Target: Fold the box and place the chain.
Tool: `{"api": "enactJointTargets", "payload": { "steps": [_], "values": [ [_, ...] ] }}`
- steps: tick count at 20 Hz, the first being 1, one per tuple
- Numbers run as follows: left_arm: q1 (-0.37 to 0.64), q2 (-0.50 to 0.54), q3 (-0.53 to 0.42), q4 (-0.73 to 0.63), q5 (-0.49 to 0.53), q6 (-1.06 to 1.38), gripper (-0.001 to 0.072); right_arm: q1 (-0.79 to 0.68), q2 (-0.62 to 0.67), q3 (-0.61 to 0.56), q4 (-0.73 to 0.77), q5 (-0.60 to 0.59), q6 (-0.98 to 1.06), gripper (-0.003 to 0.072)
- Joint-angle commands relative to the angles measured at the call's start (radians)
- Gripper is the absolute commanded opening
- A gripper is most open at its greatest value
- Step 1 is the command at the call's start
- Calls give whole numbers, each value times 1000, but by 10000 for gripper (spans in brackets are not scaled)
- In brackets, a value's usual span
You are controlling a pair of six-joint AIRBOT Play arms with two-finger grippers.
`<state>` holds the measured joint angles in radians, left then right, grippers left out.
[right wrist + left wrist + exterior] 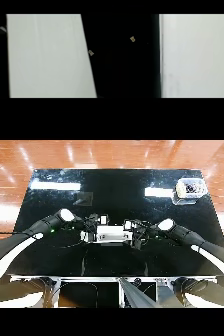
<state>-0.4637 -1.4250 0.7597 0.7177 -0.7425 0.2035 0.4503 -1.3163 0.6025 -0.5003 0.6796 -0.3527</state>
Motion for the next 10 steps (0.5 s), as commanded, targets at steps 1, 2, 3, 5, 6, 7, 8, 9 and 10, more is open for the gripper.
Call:
{"api": "enactJointTargets", "payload": {
  "steps": [1,2,3,5,6,7,8,9,10],
  "values": [
    [0,-1,1,0,0,1,28,0,0,3,2,40,2,709],
    [0,-1,1,0,0,0,27,0,0,4,2,51,10,710],
    [0,-1,1,0,0,-1,27,0,0,5,2,54,17,711],
    [0,-1,1,0,0,-8,28,-1,0,6,1,68,29,716],
    [0,-1,1,0,0,-10,27,-2,0,6,1,76,29,716],
    [0,-1,1,0,0,-11,27,-2,0,6,0,75,29,716],
    [0,-1,1,0,0,-11,27,-2,0,6,0,75,31,716],
    [0,-1,1,0,0,-11,28,-2,0,6,0,70,32,716],
    [0,-1,1,0,0,-11,27,-1,0,6,-1,65,36,715]
  ]
}}
